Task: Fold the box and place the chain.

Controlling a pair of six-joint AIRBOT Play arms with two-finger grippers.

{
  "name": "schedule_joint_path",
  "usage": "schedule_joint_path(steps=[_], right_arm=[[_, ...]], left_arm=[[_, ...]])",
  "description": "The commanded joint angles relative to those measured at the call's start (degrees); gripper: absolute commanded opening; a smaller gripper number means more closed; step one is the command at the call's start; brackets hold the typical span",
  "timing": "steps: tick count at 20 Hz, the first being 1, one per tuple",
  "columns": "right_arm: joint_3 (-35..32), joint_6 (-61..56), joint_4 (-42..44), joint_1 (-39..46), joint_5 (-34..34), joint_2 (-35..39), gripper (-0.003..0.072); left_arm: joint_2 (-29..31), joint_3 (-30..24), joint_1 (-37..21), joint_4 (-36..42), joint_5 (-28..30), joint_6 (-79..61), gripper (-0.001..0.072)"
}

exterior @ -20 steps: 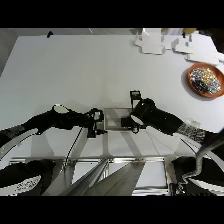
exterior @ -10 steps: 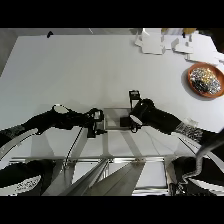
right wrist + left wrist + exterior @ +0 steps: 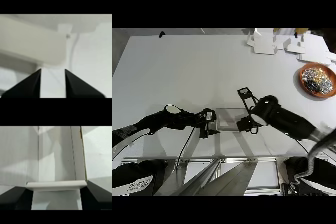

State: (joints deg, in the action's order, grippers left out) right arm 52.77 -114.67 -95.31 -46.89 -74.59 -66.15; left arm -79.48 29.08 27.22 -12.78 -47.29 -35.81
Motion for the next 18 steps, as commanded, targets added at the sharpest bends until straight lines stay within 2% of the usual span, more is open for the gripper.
schedule_joint_path(steps=[1, 4, 8, 10, 14, 18], right_arm=[[5.35, 14.38, -7.63, 6.10, -9.49, 8.66, 0.0103], [9.75, 22.43, -9.14, 22.84, -4.31, 9.51, 0.0102], [9.84, 24.15, -4.13, 46.36, 14.60, 7.30, 0.0102], [9.84, 29.40, 0.00, 55.34, 21.73, 4.17, 0.0101], [9.84, 30.53, 6.47, 67.69, 28.52, -5.84, 0.0102], [9.84, 31.04, 8.11, 72.43, 32.70, -15.50, 0.0109]], left_arm=[[0.02, 0.04, 0.00, 0.09, -0.07, 0.04, 0.0256], [0.02, 0.04, 0.00, 0.09, -0.07, 0.04, 0.0256], [0.02, 0.04, 0.00, 0.09, -0.07, 0.04, 0.0256], [0.02, 0.04, 0.00, 0.09, -0.09, 0.04, 0.0256], [0.02, 0.04, 0.00, 0.09, -0.09, 0.04, 0.0256], [0.02, 0.04, 0.00, 0.09, -0.07, 0.04, 0.0256]])
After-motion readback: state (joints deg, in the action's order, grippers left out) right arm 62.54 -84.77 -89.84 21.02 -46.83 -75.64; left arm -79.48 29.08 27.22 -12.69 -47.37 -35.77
